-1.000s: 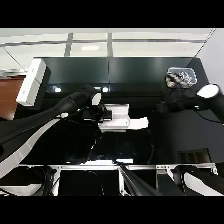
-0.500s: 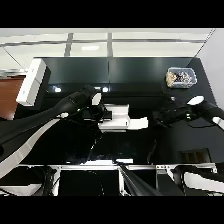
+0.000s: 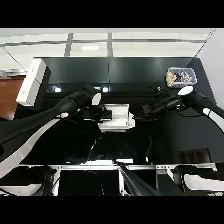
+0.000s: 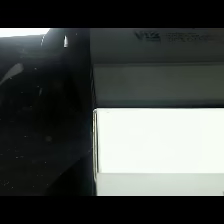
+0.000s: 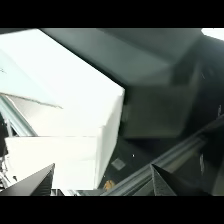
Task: Fold the box and place the chain.
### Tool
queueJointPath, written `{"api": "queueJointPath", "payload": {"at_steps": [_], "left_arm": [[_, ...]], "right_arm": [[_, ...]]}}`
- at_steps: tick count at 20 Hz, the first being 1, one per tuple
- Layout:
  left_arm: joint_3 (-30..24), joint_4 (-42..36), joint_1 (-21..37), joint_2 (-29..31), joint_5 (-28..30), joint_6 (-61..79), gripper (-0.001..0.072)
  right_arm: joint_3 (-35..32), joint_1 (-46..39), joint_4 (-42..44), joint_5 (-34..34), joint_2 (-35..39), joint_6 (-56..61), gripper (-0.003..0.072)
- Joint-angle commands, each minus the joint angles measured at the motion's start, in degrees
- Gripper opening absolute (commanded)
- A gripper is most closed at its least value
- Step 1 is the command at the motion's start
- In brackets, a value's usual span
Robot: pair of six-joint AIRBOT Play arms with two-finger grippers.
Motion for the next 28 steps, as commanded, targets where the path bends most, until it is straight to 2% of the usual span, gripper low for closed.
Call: {"api": "queueJointPath", "payload": {"at_steps": [1, 2, 4, 5, 8, 9, 11, 13, 21, 22, 23, 26, 28], "left_arm": [[0.0, 0.0, 0.0, 0.0, 0.2, 0.0, 0.0026], [0.0, 0.0, 0.0, 0.0, 0.2, 0.0, 0.0026], [0.0, 0.0, 0.0, 0.0, 0.2, 0.0, 0.0026], [0.0, 0.0, 0.0, 0.0, 0.2, 0.0, 0.0026], [0.0, 0.0, 0.0, 0.0, 0.2, 0.0, 0.0026], [0.0, 0.0, 0.0, 0.0, 0.2, 0.0, 0.0026], [0.0, 0.0, 0.0, 0.0, 0.2, 0.0, 0.0025], [0.0, 0.0, 0.0, 0.0, 0.2, 0.0, 0.0026], [0.0, 0.0, 0.0, 0.0, 0.2, 0.0, 0.0026], [0.0, 0.0, 0.0, 0.0, 0.2, 0.0, 0.0026], [0.0, 0.0, 0.0, 0.0, 0.2, 0.0, 0.0026], [0.0, 0.0, 0.0, 0.0, 0.2, 0.0, 0.0026], [0.0, 0.0, 0.0, 0.0, 0.2, 0.0, 0.0026]], "right_arm": [[1.8, 3.1, 0.3, -2.3, -0.1, 0.0, 0.0682], [2.8, 4.3, -0.1, -2.5, -0.1, 0.5, 0.0555], [4.8, 6.2, -0.3, -2.6, -0.1, 2.4, 0.0519], [5.6, 7.1, -1.2, -2.6, -0.1, 3.2, 0.0424], [6.9, 9.8, -5.2, -3.3, -0.1, 7.5, 0.0404], [7.3, 10.5, -5.2, -3.2, -0.1, 7.5, 0.0405], [8.6, 11.8, -5.2, -3.5, -0.1, 7.5, 0.0359], [9.7, 13.1, -5.8, -4.8, -0.1, 8.7, 0.0359], [10.2, 19.0, -20.5, -9.9, -0.1, 21.1, 0.0358], [10.2, 19.6, -21.6, -11.2, -0.1, 22.8, 0.0343], [10.2, 20.0, -22.4, -12.5, -0.1, 24.3, 0.0258], [10.2, 21.2, -23.2, -15.6, -0.1, 28.6, 0.0256], [10.3, 23.3, -26.7, -16.9, -0.1, 33.0, 0.0256]]}}
